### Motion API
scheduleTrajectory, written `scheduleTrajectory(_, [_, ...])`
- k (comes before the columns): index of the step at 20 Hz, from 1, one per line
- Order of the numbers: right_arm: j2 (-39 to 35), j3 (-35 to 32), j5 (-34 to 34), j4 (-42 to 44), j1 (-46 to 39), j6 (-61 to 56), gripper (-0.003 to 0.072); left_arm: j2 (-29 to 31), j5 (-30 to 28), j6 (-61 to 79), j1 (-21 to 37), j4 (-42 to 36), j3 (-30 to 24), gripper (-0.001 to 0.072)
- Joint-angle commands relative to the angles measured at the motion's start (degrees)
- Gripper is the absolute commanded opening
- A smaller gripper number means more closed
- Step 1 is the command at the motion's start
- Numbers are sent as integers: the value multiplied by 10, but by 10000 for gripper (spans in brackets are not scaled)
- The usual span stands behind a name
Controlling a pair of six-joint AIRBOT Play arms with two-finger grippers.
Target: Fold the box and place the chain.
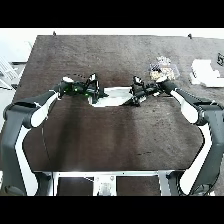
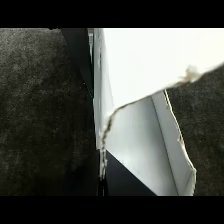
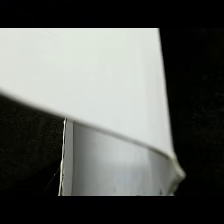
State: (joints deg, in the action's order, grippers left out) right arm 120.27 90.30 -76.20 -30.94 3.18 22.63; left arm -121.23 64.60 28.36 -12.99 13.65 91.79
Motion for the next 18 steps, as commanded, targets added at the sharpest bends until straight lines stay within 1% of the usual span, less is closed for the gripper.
scheduleTrajectory(1, [0,0,12,-2,4,-2,489,0,-1,0,0,0,0,22])
scheduleTrajectory(2, [0,0,15,-2,4,-6,505,0,0,0,0,0,0,22])
scheduleTrajectory(4, [1,0,18,-2,4,-14,506,0,0,0,0,0,0,22])
scheduleTrajectory(5, [1,-1,18,-2,4,-14,502,0,0,0,0,0,0,21])
scheduleTrajectory(7, [1,-2,19,-14,5,-14,471,0,0,0,0,0,0,22])
scheduleTrajectory(10, [1,-2,27,-36,8,-14,457,0,0,0,0,0,0,22])
scheduleTrajectory(18, [0,-2,27,-36,7,-14,456,0,-1,0,0,0,0,22])
